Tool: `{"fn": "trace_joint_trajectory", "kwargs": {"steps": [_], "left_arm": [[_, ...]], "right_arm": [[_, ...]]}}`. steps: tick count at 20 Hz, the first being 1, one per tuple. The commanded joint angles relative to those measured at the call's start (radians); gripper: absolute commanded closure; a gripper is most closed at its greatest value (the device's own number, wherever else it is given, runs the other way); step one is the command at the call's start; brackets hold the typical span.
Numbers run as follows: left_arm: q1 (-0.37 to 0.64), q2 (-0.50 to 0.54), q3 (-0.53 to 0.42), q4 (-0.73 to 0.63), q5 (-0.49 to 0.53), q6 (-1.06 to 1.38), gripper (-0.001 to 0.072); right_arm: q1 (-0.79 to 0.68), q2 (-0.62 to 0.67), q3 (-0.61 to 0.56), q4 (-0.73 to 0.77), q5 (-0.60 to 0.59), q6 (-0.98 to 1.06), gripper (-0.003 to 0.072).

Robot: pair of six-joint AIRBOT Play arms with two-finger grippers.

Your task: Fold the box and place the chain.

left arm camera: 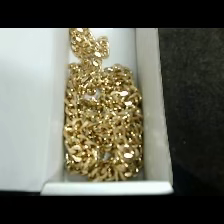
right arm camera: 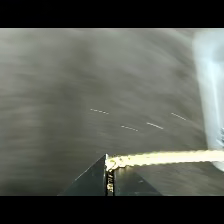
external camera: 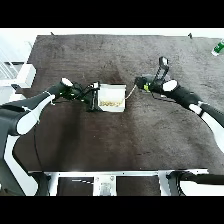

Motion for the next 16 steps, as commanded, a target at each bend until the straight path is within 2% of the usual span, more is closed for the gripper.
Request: {"fn": "trace_joint_trajectory", "kwargs": {"steps": [1,6,16], "left_arm": [[0.000,0.000,0.000,0.000,0.000,0.000,0.0227],[0.000,0.000,0.000,0.000,0.000,0.000,0.0227],[0.000,0.000,0.000,0.000,0.000,0.000,0.0227]], "right_arm": [[0.064,0.189,-0.015,-0.016,0.090,-0.064,0.0676],[0.156,0.281,-0.014,-0.016,0.139,-0.064,0.0675],[0.269,0.272,-0.014,-0.035,0.132,-0.064,0.0676]]}}
